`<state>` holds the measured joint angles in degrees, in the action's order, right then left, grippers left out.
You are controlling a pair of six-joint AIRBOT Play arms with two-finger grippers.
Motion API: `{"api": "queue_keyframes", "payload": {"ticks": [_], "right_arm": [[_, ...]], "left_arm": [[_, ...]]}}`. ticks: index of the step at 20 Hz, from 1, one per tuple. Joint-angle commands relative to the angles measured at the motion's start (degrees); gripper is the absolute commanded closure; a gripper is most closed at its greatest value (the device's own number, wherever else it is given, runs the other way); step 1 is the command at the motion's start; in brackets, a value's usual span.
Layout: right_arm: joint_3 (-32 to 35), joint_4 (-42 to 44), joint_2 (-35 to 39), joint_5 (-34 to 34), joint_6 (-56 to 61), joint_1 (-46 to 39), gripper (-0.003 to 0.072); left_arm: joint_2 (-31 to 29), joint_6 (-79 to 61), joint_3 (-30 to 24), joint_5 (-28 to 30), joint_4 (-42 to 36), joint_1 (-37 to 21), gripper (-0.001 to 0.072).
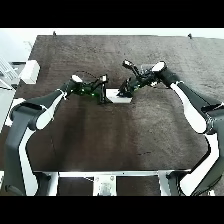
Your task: Fold the box and place the chain.
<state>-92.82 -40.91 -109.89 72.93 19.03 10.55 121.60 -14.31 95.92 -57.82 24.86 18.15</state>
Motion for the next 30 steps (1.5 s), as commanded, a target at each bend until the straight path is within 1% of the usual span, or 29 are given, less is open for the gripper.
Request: {"api": "queue_keyframes", "payload": {"ticks": [1, 2, 3, 7, 9, 11, 13, 16, 17, 18, 24, 30], "right_arm": [[0.63, 3.67, 0.00, 1.03, -1.75, -0.59, 0.0267], [0.63, 4.11, 0.00, 1.03, -1.75, -0.68, 0.0267], [0.63, 4.50, 0.00, 1.01, -1.79, -0.81, 0.0284], [0.63, 8.90, 0.00, 0.96, -4.39, -1.99, 0.0456], [0.66, 9.35, 0.00, 0.98, -4.57, -2.47, 0.0537], [0.66, 9.25, 0.00, 0.96, -4.55, -2.54, 0.0564], [0.66, 8.85, -0.02, 0.96, -4.55, -2.54, 0.0566], [0.94, 7.50, -0.04, 0.13, -4.50, -2.54, 0.0619], [1.40, 7.23, -0.04, -0.61, -4.50, -2.54, 0.0622], [2.10, 7.26, -0.04, -1.22, -4.48, -2.51, 0.0676], [8.02, 7.21, -0.07, -3.61, -4.48, -2.43, 0.0676], [8.92, 6.80, 0.15, -3.98, -3.87, -2.43, 0.0677]], "left_arm": [[-0.02, 0.33, 0.04, 0.59, -0.28, 0.02, 0.0361], [-0.02, 0.33, 0.04, 0.59, -0.28, 0.02, 0.0361], [-0.02, 0.33, 0.04, 0.59, -0.28, 0.02, 0.0361], [-0.02, 0.33, 0.04, 0.57, -0.28, 0.02, 0.0361], [-0.02, 0.33, 0.04, 0.59, -0.28, 0.02, 0.0361], [-0.02, 0.33, 0.04, 0.59, -0.28, 0.02, 0.0361], [-0.02, 0.33, 0.04, 0.59, -0.28, 0.02, 0.0361], [-0.02, 0.33, 0.04, 0.59, -0.28, 0.02, 0.0361], [0.00, 0.33, 0.04, 0.59, -0.28, 0.02, 0.0361], [-0.02, 0.33, 0.04, 0.59, -0.28, 0.02, 0.0361], [-0.02, 0.33, 0.04, 0.59, -0.28, 0.02, 0.0361], [-0.02, 0.33, 0.04, 0.59, -0.28, 0.02, 0.0361]]}}
